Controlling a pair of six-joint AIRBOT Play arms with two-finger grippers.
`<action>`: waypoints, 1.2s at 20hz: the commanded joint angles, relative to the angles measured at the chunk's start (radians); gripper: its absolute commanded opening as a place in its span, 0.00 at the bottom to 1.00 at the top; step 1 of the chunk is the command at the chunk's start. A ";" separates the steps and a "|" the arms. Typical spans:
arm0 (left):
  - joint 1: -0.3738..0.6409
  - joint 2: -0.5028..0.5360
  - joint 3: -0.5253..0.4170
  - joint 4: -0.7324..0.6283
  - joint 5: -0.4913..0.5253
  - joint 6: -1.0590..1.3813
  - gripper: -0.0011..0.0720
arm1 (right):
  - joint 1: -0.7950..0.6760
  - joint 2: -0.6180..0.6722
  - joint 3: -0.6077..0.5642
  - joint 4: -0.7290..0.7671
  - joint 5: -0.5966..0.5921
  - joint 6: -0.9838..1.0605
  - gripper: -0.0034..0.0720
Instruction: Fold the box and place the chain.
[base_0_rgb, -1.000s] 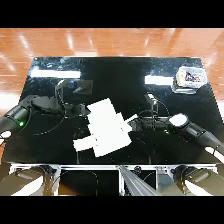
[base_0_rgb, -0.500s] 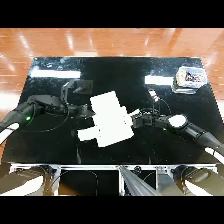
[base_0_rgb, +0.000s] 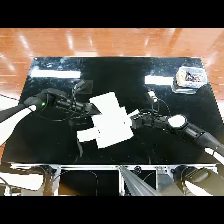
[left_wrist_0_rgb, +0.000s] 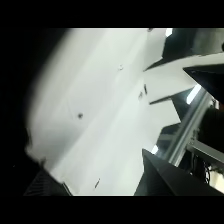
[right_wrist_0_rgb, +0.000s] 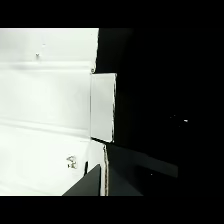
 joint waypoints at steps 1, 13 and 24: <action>0.004 -0.082 0.072 -0.009 0.147 0.052 0.87 | 0.000 0.000 0.000 0.001 0.003 0.001 0.09; -0.005 -0.129 0.093 0.069 0.274 0.095 0.13 | 0.000 0.000 0.000 0.001 -0.009 0.008 0.09; -0.060 -0.129 0.093 0.081 0.275 0.113 0.29 | 0.000 0.000 0.000 0.001 -0.019 0.024 0.09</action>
